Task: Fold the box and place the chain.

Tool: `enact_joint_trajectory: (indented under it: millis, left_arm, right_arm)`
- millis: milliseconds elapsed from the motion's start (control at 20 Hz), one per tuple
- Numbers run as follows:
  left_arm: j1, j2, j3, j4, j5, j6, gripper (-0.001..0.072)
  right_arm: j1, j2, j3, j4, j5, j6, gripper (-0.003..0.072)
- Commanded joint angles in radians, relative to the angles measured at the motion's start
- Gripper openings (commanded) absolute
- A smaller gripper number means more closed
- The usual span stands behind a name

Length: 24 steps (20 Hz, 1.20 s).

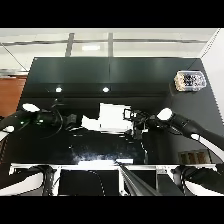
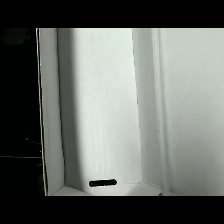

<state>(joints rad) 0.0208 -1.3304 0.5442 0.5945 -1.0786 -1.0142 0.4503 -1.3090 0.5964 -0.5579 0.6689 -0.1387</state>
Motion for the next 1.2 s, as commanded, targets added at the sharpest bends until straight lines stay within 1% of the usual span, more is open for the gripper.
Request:
enact_joint_trajectory:
  millis: [0, 50, 150, 200, 250, 300, 350, 500, 600, 650, 900, 950, 1050, 1150]
  left_arm:
    - [-0.08, -0.086, 0.004, -0.183, 0.043, 0.12, 0.0024]
    - [-0.097, -0.087, 0.007, -0.213, 0.039, 0.166, 0.0024]
    - [-0.108, -0.087, 0.026, -0.219, 0.009, 0.188, 0.0027]
    - [-0.104, -0.085, 0.038, -0.218, -0.014, 0.206, 0.004]
    - [-0.097, -0.085, 0.05, -0.21, -0.034, 0.208, 0.0206]
    - [-0.088, -0.085, 0.065, -0.2, -0.058, 0.208, 0.0536]
    - [-0.079, -0.085, 0.079, -0.189, -0.071, 0.206, 0.0681]
    - [-0.063, -0.085, 0.109, -0.187, -0.114, 0.199, 0.0688]
    - [-0.074, -0.085, 0.121, -0.181, -0.135, 0.199, 0.0687]
    - [-0.087, -0.085, 0.128, -0.164, -0.128, 0.191, 0.0687]
    - [-0.214, -0.085, 0.225, 0.035, -0.11, 0.01, 0.0686]
    - [-0.239, -0.085, 0.246, 0.058, -0.098, -0.04, 0.0686]
    - [-0.276, -0.084, 0.283, 0.061, -0.094, -0.068, 0.0686]
    - [-0.298, -0.084, 0.31, 0.09, -0.091, -0.124, 0.0686]
  right_arm:
    - [0.001, 0.0, 0.0, 0.0, 0.001, 0.0, 0.0476]
    - [0.001, 0.0, 0.0, 0.0, 0.0, 0.0, 0.0476]
    - [0.001, 0.0, 0.0, 0.0, 0.0, 0.0, 0.0476]
    - [0.001, 0.0, 0.0, 0.0, 0.0, 0.0, 0.0476]
    - [0.001, 0.0, 0.0, 0.0, 0.0, 0.0, 0.0476]
    - [0.001, 0.0, 0.0, 0.0, 0.0, 0.0, 0.0476]
    - [0.001, 0.0, 0.0, 0.0, 0.0, 0.0, 0.0476]
    - [0.001, 0.0, 0.0, 0.0, 0.0, 0.0, 0.0476]
    - [0.001, 0.0, 0.0, 0.0, 0.0, 0.0, 0.0476]
    - [0.001, 0.0, 0.0, 0.0, 0.0, 0.0, 0.0476]
    - [0.001, 0.0, 0.0, 0.0, 0.0, 0.0, 0.0476]
    - [0.001, 0.0, 0.0, 0.0, 0.0, 0.0, 0.0476]
    - [0.001, 0.0, 0.0, 0.0, 0.0, 0.0, 0.0476]
    - [0.001, 0.0, 0.0, 0.0, 0.0, 0.0, 0.0476]
